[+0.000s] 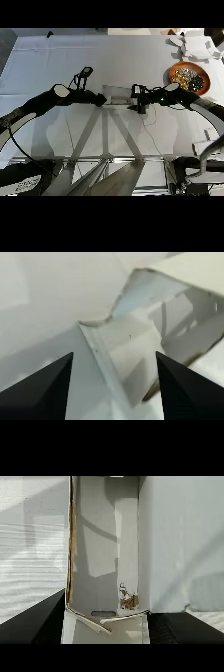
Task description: Fold the box and place the chain.
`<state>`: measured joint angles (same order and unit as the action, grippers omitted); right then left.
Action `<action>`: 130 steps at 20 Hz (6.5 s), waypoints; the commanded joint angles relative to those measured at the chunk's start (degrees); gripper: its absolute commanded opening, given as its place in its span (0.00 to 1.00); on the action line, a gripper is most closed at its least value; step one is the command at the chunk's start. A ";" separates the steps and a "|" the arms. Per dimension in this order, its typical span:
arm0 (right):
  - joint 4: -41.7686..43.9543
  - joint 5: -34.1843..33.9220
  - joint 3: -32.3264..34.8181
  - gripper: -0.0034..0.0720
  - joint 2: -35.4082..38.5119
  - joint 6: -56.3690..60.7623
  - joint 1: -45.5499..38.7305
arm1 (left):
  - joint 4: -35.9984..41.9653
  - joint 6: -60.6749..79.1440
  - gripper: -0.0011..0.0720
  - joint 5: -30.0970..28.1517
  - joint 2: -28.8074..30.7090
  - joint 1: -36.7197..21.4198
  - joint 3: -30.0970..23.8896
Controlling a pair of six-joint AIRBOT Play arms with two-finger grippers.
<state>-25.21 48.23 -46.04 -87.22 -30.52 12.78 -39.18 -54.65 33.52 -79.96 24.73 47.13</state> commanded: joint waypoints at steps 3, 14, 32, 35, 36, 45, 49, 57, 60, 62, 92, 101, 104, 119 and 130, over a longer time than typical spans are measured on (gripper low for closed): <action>-0.02 0.04 -0.04 0.71 0.00 0.02 0.00 | -17.14 -20.46 0.82 3.98 0.13 1.31 5.03; -0.02 0.04 -0.04 0.71 0.00 0.02 0.00 | -37.51 -45.13 0.81 13.57 -8.63 7.58 16.35; -0.02 0.07 -0.04 0.71 0.00 0.02 0.00 | -46.38 -68.02 0.34 18.82 -13.18 13.94 21.09; -0.02 0.07 -0.04 0.71 0.00 0.02 0.00 | -46.36 -68.94 0.15 18.93 -13.20 14.36 21.09; -0.02 0.07 -0.04 0.71 0.00 0.02 0.02 | -46.36 -69.59 0.05 18.86 -13.18 14.43 21.09; -0.02 0.07 -0.04 0.71 0.00 0.02 0.00 | -43.63 -69.75 0.56 21.51 -11.85 13.20 21.09; -0.02 0.07 -0.04 0.71 0.00 0.02 0.00 | -43.19 -62.07 0.57 27.47 -6.71 8.63 21.09; -0.02 0.09 -0.04 0.71 0.00 0.02 0.00 | -13.38 -14.40 0.56 39.15 4.09 -7.52 21.03; -0.02 0.17 -0.04 0.71 0.00 0.02 0.00 | -12.24 6.14 0.56 39.01 2.99 -10.36 19.96; -0.02 0.26 -0.04 0.71 0.02 0.02 0.00 | -12.22 19.91 0.56 39.17 0.70 -11.26 18.56; -0.02 0.28 -0.04 0.71 0.00 0.02 0.00 | 12.52 80.46 0.98 35.63 -18.86 -12.90 16.46; -0.02 0.28 -0.04 0.71 0.00 0.02 0.00 | 9.99 80.81 0.98 34.97 -19.93 -11.65 16.41; -0.02 0.28 -0.04 0.71 0.00 0.02 0.00 | 9.88 80.81 0.98 33.38 -21.40 -11.06 16.26; -0.02 0.28 -0.04 0.71 0.00 0.02 0.00 | 9.92 80.30 0.31 28.65 -22.03 -8.20 16.06; -0.02 0.28 -0.04 0.71 0.00 0.02 0.00 | 9.97 80.17 0.31 28.83 -22.03 -8.20 16.06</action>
<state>-25.26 48.49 -46.04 -87.24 -30.52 12.73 -29.19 25.52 62.30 -101.95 16.49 63.22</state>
